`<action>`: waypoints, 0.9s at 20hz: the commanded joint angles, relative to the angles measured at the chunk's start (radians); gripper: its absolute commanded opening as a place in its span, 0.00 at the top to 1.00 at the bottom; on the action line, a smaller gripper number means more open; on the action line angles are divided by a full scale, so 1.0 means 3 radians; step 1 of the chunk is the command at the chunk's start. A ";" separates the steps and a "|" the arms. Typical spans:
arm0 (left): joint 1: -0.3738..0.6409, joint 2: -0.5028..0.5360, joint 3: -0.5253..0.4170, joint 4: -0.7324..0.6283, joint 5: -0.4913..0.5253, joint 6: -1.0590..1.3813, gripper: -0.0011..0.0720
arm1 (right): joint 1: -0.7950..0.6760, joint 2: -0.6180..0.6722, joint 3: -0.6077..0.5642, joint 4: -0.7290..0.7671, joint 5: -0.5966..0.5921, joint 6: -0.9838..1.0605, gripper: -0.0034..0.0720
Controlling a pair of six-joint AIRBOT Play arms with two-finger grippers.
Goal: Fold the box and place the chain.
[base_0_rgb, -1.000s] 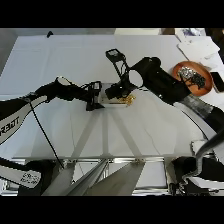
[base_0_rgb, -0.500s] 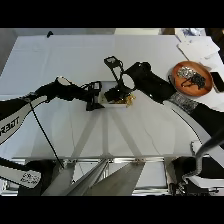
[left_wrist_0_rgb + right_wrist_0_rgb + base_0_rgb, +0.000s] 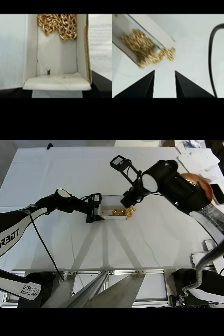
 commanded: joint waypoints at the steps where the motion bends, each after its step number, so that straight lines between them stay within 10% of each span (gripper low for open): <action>1: 0.0000 0.0003 0.0000 0.0001 0.0001 0.0000 0.63 | -0.0243 0.0051 -0.0033 0.0291 0.0245 -0.1115 0.55; 10: 0.0000 0.0003 0.0000 0.0000 0.0000 0.0000 0.63 | -0.0748 -0.0421 -0.0328 0.1016 0.0113 -0.2324 0.41; 13: 0.0000 0.0003 0.0000 0.0000 0.0000 0.0000 0.63 | -0.0888 -0.0454 -0.0631 0.1236 -0.0673 -0.2770 0.11; 18: 0.0000 0.0003 0.0000 0.0000 0.0000 0.0001 0.63 | -0.0913 -0.0455 -0.1232 0.2089 -0.1424 -0.4307 0.08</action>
